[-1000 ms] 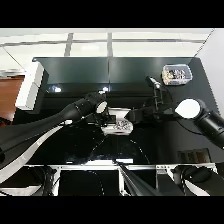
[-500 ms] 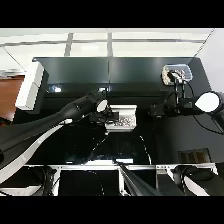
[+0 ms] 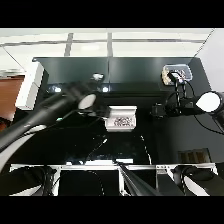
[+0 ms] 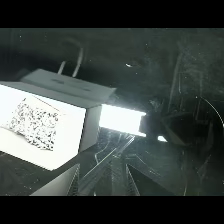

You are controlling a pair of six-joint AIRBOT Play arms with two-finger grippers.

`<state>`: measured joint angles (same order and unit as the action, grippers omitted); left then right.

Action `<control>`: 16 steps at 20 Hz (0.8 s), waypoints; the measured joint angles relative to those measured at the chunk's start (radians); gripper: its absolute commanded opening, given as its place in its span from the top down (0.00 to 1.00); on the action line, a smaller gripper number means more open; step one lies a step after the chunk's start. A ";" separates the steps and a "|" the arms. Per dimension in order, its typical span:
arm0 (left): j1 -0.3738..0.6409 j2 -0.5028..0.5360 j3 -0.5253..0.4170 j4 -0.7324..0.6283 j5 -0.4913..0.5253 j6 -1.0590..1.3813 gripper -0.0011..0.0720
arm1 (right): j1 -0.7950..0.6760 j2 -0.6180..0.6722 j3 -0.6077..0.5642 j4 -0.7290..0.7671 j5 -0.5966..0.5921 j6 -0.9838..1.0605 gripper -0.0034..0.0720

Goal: Fold the box and place the chain.

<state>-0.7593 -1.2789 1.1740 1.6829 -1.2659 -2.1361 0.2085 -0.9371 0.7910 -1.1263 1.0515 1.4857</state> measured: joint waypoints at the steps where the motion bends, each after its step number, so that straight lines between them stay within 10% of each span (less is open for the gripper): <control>1: 0.037 0.056 -0.050 0.026 -0.003 0.010 0.11 | 0.000 0.000 0.000 0.000 0.000 -0.001 0.49; 4: 0.235 0.211 -0.259 -0.044 0.075 0.055 0.11 | 0.000 0.000 0.000 -0.002 -0.001 -0.001 0.49; 9: 0.537 0.296 -0.589 -0.645 0.309 0.697 0.11 | 0.000 -0.001 -0.001 -0.001 -0.015 0.007 0.49; 16: 0.462 0.222 -0.699 -1.080 0.389 2.023 0.00 | 0.000 -0.001 -0.001 -0.001 -0.036 0.040 0.49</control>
<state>-0.2970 -1.0569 0.4747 0.6033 -0.8772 -0.1135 0.2085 -0.9379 0.7902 -1.1275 1.0157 1.5261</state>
